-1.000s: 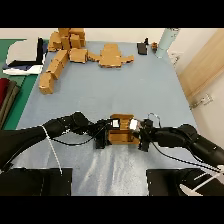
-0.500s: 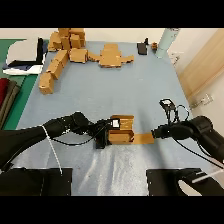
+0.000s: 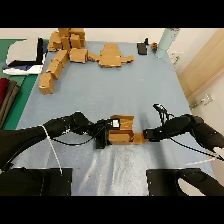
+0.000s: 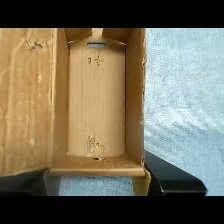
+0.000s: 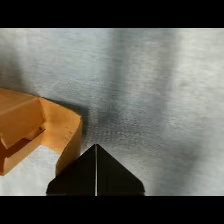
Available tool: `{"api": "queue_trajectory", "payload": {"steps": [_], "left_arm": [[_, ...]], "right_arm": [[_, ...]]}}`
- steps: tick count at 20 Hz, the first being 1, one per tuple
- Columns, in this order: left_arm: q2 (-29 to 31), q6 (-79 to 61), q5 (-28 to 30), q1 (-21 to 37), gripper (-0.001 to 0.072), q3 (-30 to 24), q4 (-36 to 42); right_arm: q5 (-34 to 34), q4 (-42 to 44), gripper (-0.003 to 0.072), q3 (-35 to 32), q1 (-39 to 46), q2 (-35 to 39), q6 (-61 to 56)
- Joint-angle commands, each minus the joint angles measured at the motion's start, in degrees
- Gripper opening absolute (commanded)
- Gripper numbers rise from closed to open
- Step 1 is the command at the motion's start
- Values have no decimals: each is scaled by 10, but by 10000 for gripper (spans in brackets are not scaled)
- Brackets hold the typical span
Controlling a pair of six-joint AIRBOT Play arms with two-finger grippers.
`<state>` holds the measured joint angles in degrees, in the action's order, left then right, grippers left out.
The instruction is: Fold the box.
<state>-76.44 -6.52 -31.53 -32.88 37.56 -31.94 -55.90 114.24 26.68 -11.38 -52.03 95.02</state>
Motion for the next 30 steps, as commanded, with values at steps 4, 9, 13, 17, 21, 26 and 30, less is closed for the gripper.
{"api": "queue_trajectory", "payload": {"steps": [4,9,13,17,21,26,30], "left_arm": [[0,0,0,0,463,0,0],[0,0,0,0,463,0,0],[0,0,0,0,463,0,0],[0,0,0,0,463,0,0],[0,0,0,0,463,0,0],[0,0,0,0,464,0,0],[0,0,0,0,463,0,0]], "right_arm": [[-8,68,4,0,2,-4,44],[-29,153,7,12,2,-4,92],[-45,152,236,37,2,16,95],[-40,154,313,40,2,18,94],[-26,152,471,39,-27,6,84],[53,95,465,46,-118,-16,-10],[55,-105,459,91,-219,-29,-231]]}}
